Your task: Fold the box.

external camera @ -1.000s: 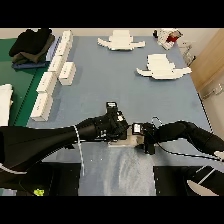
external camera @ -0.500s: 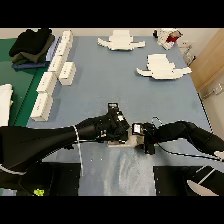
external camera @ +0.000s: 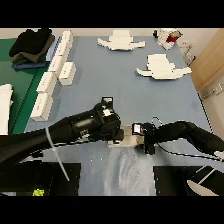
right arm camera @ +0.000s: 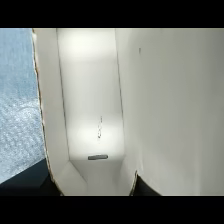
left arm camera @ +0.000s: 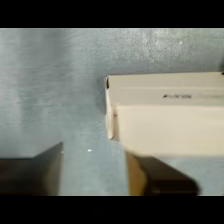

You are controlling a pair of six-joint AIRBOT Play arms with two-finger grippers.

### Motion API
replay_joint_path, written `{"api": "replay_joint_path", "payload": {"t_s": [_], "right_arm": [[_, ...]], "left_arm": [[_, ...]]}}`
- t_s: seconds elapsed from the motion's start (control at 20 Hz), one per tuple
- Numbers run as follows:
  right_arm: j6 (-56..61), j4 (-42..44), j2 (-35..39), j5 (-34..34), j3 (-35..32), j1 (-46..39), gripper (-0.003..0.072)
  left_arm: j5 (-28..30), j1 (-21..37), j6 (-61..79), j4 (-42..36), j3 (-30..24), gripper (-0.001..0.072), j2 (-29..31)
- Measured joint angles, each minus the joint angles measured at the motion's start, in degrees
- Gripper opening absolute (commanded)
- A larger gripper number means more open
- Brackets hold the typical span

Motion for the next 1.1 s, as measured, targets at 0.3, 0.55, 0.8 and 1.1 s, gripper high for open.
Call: {"api": "replay_joint_path", "payload": {"t_s": [0.3,0.55,0.8,1.1], "right_arm": [[0.02,0.0,0.0,0.0,0.0,0.0,0.0499],[0.02,0.0,0.0,0.02,0.0,0.0,0.0499],[0.02,0.0,0.0,0.02,0.0,0.0,0.0499],[0.02,0.0,0.0,0.0,0.0,0.0,0.0499]], "left_arm": [[-1.33,0.28,14.05,0.5,0.0,0.0014,4.37],[-0.39,2.71,35.15,0.52,-2.73,0.0011,6.25],[2.36,15.04,67.73,-12.0,-15.41,0.0042,15.96],[18.43,26.88,103.95,-28.83,-31.3,0.0701,22.93]]}}
